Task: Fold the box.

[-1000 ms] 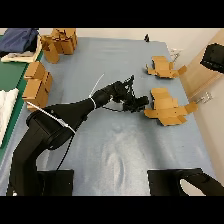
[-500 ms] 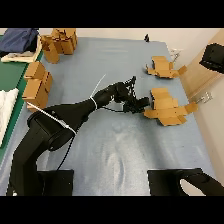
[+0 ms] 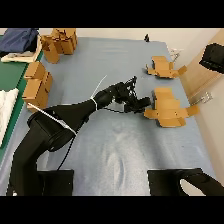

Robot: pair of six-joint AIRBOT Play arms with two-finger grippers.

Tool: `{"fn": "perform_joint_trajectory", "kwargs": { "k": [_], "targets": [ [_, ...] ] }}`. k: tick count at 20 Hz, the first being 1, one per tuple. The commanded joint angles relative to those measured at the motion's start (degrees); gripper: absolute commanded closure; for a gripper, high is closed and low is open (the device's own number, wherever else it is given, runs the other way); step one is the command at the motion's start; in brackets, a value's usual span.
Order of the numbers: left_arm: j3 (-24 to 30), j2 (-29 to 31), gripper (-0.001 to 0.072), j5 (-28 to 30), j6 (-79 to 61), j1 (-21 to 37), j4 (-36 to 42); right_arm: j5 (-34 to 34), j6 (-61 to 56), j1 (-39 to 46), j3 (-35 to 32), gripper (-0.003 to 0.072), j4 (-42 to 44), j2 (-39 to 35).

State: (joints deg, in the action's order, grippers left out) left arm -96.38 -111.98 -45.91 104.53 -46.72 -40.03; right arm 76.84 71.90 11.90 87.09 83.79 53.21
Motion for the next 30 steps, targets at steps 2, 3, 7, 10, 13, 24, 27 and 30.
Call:
{"fn": "perform_joint_trajectory", "kwargs": {
  "k": [2, 3, 7, 10, 13, 24, 27, 30],
  "targets": [
    [-0.09, 1.77, 0.0694, -4.96, -0.20, 2.08, 0.35, -0.02, 0.07, 0.00, -0.02, 0.0509, 0.00, 0.04],
    [-0.09, 2.89, 0.0695, -7.67, -0.26, 3.23, 0.09, -0.02, 0.07, 0.00, -0.02, 0.0509, -0.02, 0.04],
    [-0.07, 10.47, 0.0696, -17.86, -5.92, 9.86, -1.05, -0.02, 0.07, 0.00, -0.02, 0.0509, 0.00, 0.04],
    [-0.07, 17.55, 0.0696, -25.35, -8.68, 17.70, -2.75, 0.00, 0.07, 0.00, -0.02, 0.0509, 0.00, 0.04],
    [0.04, 24.26, 0.0696, -31.47, -9.25, 27.02, -8.20, 0.02, 0.07, 0.00, -0.02, 0.0509, 0.02, 0.04],
    [18.62, 27.19, 0.0696, -39.63, -23.71, 43.98, -6.16, 0.20, 0.13, 0.00, -0.04, 0.0509, 0.00, 0.11],
    [26.77, 27.19, 0.0696, -35.78, -27.26, 44.33, -4.66, 0.74, 0.13, 0.00, -0.04, 0.0508, 0.00, 0.39],
    [31.54, 27.19, 0.0696, -31.91, -29.00, 44.33, -3.74, 1.57, 0.11, 0.00, -0.04, 0.0509, 0.02, 1.01]
  ]
}}
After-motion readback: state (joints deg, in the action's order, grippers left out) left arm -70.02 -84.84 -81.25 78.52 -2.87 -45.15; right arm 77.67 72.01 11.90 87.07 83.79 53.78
